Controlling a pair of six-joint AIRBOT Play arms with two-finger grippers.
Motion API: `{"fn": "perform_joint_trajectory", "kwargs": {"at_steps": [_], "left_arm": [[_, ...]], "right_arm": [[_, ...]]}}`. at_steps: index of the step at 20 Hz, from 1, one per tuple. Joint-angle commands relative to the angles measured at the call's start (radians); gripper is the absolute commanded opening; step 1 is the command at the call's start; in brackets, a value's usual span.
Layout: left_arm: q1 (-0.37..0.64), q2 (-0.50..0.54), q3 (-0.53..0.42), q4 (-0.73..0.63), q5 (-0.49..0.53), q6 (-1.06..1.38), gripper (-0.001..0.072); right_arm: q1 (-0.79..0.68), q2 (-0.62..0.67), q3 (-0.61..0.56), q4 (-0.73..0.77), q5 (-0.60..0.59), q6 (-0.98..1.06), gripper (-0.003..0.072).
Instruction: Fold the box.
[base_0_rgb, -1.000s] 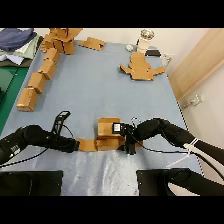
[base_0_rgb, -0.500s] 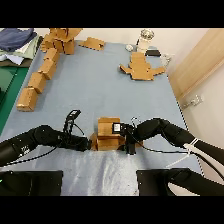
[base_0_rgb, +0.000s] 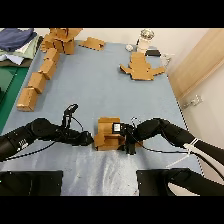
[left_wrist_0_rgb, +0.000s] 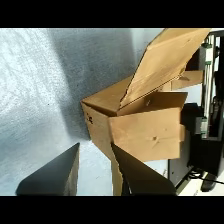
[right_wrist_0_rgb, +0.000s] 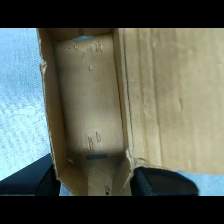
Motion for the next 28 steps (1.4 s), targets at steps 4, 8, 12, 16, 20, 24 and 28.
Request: {"fn": "perform_joint_trajectory", "kwargs": {"at_steps": [4,8,12,16,20,24,28], "left_arm": [[0.005,-0.001,0.035,-0.012,-0.026,0.002,0.0369],[-0.042,-0.033,0.035,-0.015,0.000,0.003,0.0486],[-0.045,-0.042,0.035,-0.016,0.072,0.000,0.0486],[-0.046,-0.045,0.035,-0.027,0.041,-0.016,0.0487],[-0.082,-0.046,0.068,0.013,0.067,-0.086,0.0488],[-0.150,-0.074,0.122,0.263,0.036,-0.321,0.0487],[-0.239,-0.152,0.203,0.383,0.033,-0.442,0.0487]], "right_arm": [[0.000,0.000,0.000,0.000,0.000,0.000,0.0501],[0.000,0.000,0.000,0.000,0.000,0.000,0.0501],[0.000,0.000,0.000,0.000,0.000,0.000,0.0501],[0.000,0.000,0.000,0.000,0.000,0.000,0.0501],[0.000,0.000,0.000,0.000,0.000,0.000,0.0501],[0.000,0.000,0.000,0.000,0.000,0.000,0.0501],[0.000,0.000,0.000,0.000,0.000,0.000,0.0501]]}}
